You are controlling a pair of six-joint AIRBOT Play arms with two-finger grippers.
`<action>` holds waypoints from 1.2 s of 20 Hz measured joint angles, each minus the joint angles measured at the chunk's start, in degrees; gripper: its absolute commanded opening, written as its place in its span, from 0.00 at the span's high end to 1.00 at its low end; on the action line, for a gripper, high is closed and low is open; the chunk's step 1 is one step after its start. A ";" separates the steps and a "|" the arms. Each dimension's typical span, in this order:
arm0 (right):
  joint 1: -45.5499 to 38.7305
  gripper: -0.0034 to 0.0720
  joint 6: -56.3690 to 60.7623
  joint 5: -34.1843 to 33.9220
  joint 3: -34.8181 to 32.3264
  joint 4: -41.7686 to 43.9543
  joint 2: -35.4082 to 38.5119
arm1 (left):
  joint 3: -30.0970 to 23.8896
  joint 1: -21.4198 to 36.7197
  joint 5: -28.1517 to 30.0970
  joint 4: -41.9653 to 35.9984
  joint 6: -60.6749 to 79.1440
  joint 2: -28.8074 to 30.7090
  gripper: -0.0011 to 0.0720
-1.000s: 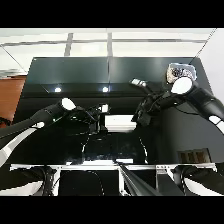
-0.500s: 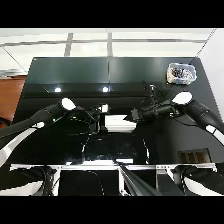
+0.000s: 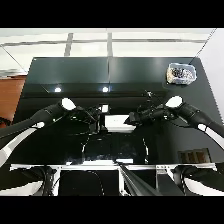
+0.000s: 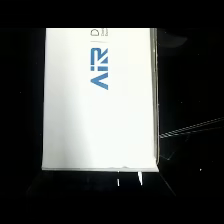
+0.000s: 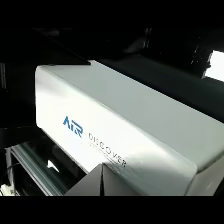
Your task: Fold the box and place the chain.
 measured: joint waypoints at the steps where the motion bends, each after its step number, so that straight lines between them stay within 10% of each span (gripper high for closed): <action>1: 0.04 0.93 0.04 -0.24 0.00 -0.42 -0.11 | 0.00 0.00 0.00 0.00 -0.02 -0.02 0.58; 7: -2.84 0.93 -1.22 8.22 3.74 -4.39 2.27 | 0.02 0.00 -0.02 -0.15 -0.22 0.00 0.58; 10: -9.03 0.93 -1.57 16.37 6.43 -5.64 7.85 | 0.20 0.26 0.28 0.35 -1.38 1.20 0.01; 19: -29.70 0.93 -1.27 26.47 8.07 -9.75 24.30 | 1.16 1.77 -1.07 0.15 -4.59 10.69 0.02; 24: -31.47 0.93 -1.18 24.20 7.04 -10.19 25.77 | 7.87 -4.55 0.02 -4.94 -6.38 6.69 0.02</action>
